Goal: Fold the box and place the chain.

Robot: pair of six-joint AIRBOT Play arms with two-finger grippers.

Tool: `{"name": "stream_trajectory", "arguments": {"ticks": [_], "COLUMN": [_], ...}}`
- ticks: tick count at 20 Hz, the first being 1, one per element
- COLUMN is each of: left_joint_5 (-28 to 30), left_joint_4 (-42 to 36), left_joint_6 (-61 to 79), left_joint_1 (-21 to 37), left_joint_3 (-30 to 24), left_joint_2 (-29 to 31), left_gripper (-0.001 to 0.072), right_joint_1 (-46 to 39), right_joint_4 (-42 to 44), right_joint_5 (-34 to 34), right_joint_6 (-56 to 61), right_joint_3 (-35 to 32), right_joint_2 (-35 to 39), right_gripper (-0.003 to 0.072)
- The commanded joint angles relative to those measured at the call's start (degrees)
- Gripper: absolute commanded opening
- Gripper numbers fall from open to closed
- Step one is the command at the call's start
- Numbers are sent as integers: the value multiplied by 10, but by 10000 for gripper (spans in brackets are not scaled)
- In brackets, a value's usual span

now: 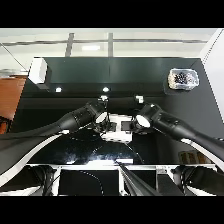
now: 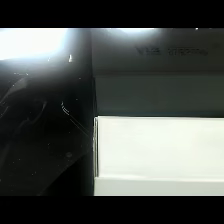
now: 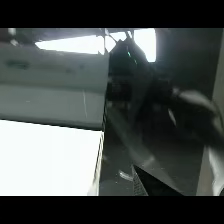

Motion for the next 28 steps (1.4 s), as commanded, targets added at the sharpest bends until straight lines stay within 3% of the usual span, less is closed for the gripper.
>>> {"name": "stream_trajectory", "arguments": {"ticks": [1,5,7,9,11,12,13,16,19,23,25,27,28], "left_joint_5": [-2,-3,-3,-3,-3,-3,-3,-1,-1,2,1,1,1], "left_joint_4": [0,-3,-4,-4,-4,-4,-4,-4,-4,-3,-3,-3,-3], "left_joint_6": [0,0,0,0,0,0,0,0,0,0,0,0,0], "left_joint_1": [0,0,0,0,0,0,0,0,0,0,0,0,0], "left_joint_3": [0,0,0,0,0,0,0,0,0,0,0,0,0], "left_joint_2": [0,0,0,0,0,0,0,0,0,0,0,0,0], "left_gripper": [32,32,33,32,33,32,33,32,32,32,33,33,33], "right_joint_1": [-11,-66,-119,-195,-295,-346,-389,-498,-549,-556,-556,-556,-556], "right_joint_4": [-23,-51,-155,-259,-261,-244,-228,-141,-90,-43,-43,-41,-40], "right_joint_5": [14,23,34,31,-37,-85,-132,-230,-201,-112,-89,-87,-89], "right_joint_6": [-49,-113,-128,-166,-235,-252,-254,-296,-300,-338,-338,-337,-337], "right_joint_3": [0,0,0,0,0,0,0,43,164,325,362,370,370], "right_joint_2": [74,191,233,238,222,208,190,81,-71,-243,-289,-310,-315], "right_gripper": [444,443,443,443,446,556,709,713,710,704,702,588,587]}}
